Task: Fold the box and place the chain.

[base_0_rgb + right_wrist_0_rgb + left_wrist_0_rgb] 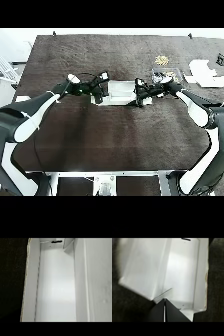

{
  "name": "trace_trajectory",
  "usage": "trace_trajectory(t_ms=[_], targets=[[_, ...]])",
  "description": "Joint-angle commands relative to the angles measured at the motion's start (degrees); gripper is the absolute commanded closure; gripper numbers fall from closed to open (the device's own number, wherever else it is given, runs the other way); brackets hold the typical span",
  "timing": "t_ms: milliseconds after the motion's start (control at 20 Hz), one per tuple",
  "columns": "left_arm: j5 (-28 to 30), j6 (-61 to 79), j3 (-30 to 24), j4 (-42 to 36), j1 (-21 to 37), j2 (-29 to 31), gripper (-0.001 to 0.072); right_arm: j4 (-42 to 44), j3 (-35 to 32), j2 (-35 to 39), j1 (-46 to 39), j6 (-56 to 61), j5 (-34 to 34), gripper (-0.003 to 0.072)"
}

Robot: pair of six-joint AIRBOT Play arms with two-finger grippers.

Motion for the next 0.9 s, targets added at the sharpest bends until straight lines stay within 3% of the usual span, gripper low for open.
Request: trace_trajectory(t_ms=[0,200,350,650,850], targets=[[-5.35,0.24,0.07,-2.56,4.44,1.51,0.0689,-0.02,0.00,-0.02,0.02,-0.02,0.04,0.0103],[-12.15,0.70,0.04,-5.40,10.19,4.42,0.0689,-0.02,0.00,-0.02,0.02,-0.02,0.04,0.0102],[-14.60,-9.22,-0.02,-3.67,12.07,7.17,0.0692,-0.02,0.00,-0.02,0.02,-0.02,0.04,0.0102],[-9.99,-46.90,-2.60,13.40,12.68,11.47,0.0693,-0.02,0.00,-0.02,0.02,-0.02,0.04,0.0102],[-8.13,-56.15,-9.01,14.45,13.38,11.41,0.0693,-0.04,0.00,-0.02,0.02,-0.02,0.04,0.0103]])
